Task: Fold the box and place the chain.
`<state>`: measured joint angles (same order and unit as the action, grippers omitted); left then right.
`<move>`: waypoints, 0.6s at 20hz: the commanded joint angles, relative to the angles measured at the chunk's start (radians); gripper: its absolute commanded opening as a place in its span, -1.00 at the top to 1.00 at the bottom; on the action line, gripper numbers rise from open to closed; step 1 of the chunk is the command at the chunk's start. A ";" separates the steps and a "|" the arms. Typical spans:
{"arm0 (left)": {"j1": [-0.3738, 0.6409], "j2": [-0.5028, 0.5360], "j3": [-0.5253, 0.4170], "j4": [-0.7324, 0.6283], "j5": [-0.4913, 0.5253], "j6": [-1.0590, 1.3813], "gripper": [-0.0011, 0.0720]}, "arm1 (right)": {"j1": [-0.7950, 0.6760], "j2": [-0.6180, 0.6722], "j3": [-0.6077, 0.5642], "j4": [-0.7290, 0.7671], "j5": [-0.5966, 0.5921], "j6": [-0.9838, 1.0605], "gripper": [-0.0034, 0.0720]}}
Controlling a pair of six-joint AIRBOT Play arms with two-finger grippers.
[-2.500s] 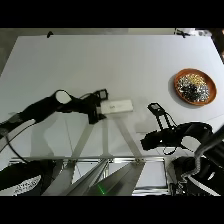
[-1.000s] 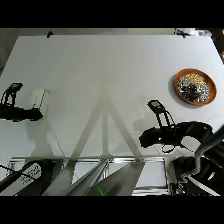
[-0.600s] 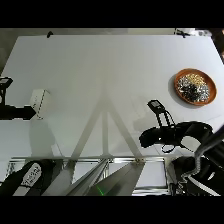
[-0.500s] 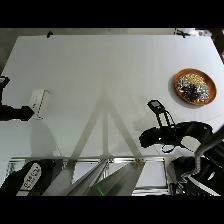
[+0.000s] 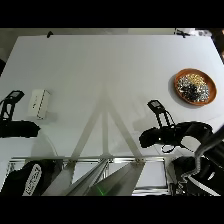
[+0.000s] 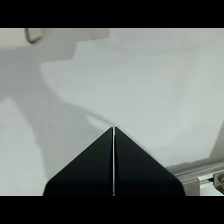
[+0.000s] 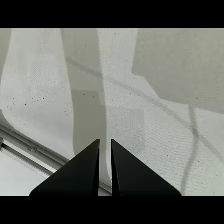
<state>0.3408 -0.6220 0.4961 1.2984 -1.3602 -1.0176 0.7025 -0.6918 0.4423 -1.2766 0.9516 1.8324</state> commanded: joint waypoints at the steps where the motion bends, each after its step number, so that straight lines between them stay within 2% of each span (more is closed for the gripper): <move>1: -0.026 0.010 -0.060 -0.037 -0.003 -0.005 0.96 | 0.000 0.000 0.000 0.001 0.000 0.000 0.68; 9: -0.031 0.010 -0.060 -0.056 0.045 -0.005 0.91 | 0.000 0.000 0.000 0.001 -0.001 0.000 0.68; 10: -0.031 0.010 -0.060 -0.056 0.046 -0.005 0.76 | 0.000 0.000 0.000 0.001 -0.001 0.000 0.68; 12: -0.031 0.010 -0.060 -0.056 0.048 -0.005 0.33 | 0.000 0.000 0.000 0.001 -0.001 0.000 0.68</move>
<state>0.3107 -0.6128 0.4370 1.2442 -1.3212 -1.0218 0.7025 -0.6918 0.4423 -1.2762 0.9508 1.8328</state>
